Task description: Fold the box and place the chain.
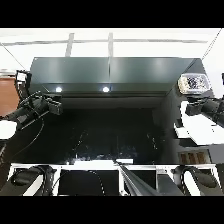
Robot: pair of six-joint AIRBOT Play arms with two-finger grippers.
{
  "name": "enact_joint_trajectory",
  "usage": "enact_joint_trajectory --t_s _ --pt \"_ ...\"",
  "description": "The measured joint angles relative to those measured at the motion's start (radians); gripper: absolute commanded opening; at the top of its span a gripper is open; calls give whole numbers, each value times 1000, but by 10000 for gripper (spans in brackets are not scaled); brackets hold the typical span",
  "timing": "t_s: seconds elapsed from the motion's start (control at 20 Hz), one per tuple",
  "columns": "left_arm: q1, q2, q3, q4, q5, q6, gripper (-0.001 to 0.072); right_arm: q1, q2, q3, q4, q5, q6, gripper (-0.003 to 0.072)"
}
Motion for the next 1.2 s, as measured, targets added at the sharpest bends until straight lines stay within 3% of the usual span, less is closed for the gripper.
enact_joint_trajectory --t_s 0.7,0.9,1.2 --pt "0 0 0 0 0 0 30 0 0 0 0 -8 0 14" --pt "0 0 0 0 12 0 30 0 0 0 63 -116 0 14" --pt "0 -19 0 -1 125 0 35 0 -5 0 217 -278 0 14"
